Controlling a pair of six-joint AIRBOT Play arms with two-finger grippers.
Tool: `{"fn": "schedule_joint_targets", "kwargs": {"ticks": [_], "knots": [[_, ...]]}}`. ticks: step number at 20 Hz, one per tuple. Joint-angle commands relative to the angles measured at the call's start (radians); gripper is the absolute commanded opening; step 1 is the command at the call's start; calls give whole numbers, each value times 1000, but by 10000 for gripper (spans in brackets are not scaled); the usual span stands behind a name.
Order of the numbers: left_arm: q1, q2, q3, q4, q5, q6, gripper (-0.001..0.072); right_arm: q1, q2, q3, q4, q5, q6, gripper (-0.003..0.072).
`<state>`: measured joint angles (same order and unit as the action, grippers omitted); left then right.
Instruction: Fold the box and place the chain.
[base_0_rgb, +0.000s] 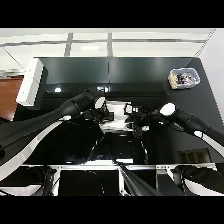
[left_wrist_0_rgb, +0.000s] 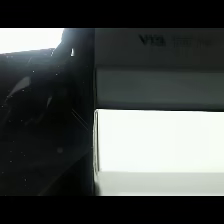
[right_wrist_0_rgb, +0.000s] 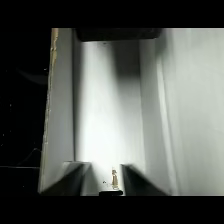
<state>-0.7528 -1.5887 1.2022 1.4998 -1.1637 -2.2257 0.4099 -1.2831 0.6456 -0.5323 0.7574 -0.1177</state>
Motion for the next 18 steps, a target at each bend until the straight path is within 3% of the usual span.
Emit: {"fn": "schedule_joint_targets", "kwargs": {"ticks": [1,2,4,6,7,9,12,15,18], "knots": [[0,0,0,-1,0,0,30,3,-4,0,5,-3,69,406],[0,0,0,-1,0,-1,30,3,-3,0,5,5,86,266],[0,0,0,-1,0,-1,31,3,-3,0,5,6,102,401],[0,0,0,-1,0,-1,31,3,4,0,3,6,154,216],[0,0,0,-1,0,-1,31,1,20,2,-9,6,224,18],[0,0,0,-2,-1,-1,31,-37,83,25,-72,68,470,19],[2,0,0,-23,4,-6,30,-211,199,78,-203,238,816,19],[1,0,0,-24,10,-8,31,-476,229,48,-305,240,1180,19],[2,0,0,-24,11,-8,30,-636,214,-76,-233,212,1355,19]]}}
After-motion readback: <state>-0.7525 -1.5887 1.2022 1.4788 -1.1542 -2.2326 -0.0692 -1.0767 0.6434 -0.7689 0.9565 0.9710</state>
